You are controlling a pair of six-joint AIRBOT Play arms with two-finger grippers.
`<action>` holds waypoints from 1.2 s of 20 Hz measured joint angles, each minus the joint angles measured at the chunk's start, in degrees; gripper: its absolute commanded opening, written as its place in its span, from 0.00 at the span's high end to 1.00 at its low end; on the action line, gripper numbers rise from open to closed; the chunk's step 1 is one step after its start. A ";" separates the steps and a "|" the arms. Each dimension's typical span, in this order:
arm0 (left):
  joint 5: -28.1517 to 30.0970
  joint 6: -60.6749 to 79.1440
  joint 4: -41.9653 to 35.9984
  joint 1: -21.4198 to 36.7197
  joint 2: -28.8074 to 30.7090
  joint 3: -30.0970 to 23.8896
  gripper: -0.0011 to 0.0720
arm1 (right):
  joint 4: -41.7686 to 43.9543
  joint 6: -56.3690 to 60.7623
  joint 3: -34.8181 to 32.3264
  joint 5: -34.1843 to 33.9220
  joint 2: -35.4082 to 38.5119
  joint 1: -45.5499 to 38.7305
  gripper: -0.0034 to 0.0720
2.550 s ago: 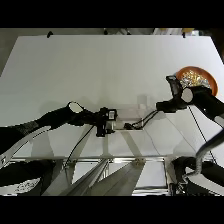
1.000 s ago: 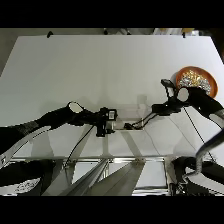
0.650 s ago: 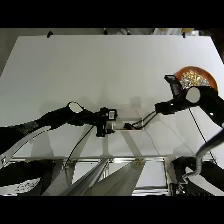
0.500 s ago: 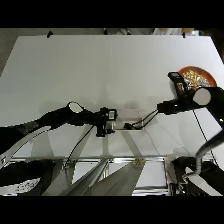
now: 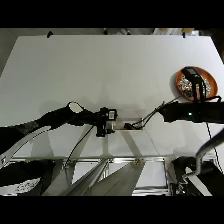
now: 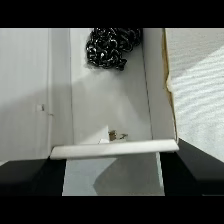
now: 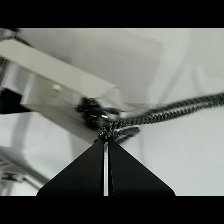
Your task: Fold the box and place the chain.
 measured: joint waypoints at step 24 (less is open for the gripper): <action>0.00 0.00 0.02 0.00 0.00 0.00 0.45 | 26.01 -18.32 0.00 -16.33 3.61 16.90 0.93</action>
